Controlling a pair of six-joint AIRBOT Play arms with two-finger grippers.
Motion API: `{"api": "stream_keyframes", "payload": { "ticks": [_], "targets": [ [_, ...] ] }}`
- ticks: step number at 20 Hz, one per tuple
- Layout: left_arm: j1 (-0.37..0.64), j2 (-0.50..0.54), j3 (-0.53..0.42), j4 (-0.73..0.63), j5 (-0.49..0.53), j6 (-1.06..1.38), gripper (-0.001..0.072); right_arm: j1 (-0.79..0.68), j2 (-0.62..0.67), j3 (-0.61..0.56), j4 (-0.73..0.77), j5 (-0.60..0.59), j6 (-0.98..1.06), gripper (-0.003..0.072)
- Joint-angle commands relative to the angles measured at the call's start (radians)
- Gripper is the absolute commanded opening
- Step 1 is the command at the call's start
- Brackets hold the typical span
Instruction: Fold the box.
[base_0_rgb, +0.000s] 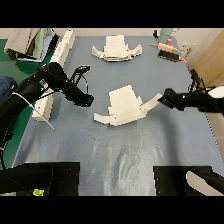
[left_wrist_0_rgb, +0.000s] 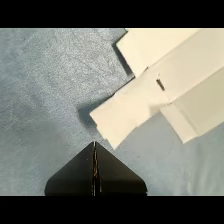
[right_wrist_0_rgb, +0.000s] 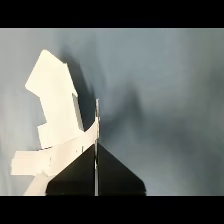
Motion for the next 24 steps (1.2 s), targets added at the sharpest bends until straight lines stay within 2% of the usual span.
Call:
{"api": "stream_keyframes", "payload": {
  "ticks": [1,5,6,7,8,12,16,20,24],
  "targets": [
    [0.0,-0.001,0.001,0.0,0.0,0.0,0.0016,0.076,0.2,-0.214,-0.019,-0.081,0.108,0.0001],
    [0.0,-0.001,0.001,0.0,0.0,0.0,0.0016,0.109,0.276,-0.268,-0.108,-0.044,0.217,0.0009],
    [0.0,-0.001,0.001,0.0,0.0,0.0,0.0016,0.109,0.275,-0.268,-0.114,-0.022,0.219,0.0096],
    [0.0,-0.001,0.001,0.0,0.0,0.0,0.0016,0.108,0.273,-0.267,-0.117,-0.008,0.219,0.0259],
    [0.0,-0.001,0.001,0.0,0.0,0.0,0.0016,0.108,0.27,-0.267,-0.124,-0.003,0.219,0.0305],
    [0.0,-0.001,0.001,-0.001,0.001,0.0,0.0016,0.084,0.204,-0.195,-0.259,0.037,0.229,0.0305],
    [0.0,-0.001,0.001,-0.001,0.001,0.0,0.0016,0.002,0.023,-0.004,-0.345,0.228,0.168,0.0305],
    [0.0,-0.001,0.001,-0.001,0.002,0.0,0.0016,-0.007,-0.192,0.161,-0.328,0.369,0.015,0.0305],
    [0.0,-0.001,0.001,-0.001,0.001,0.0,0.0016,-0.007,-0.341,0.254,-0.275,0.477,-0.076,0.0305]
  ]
}}
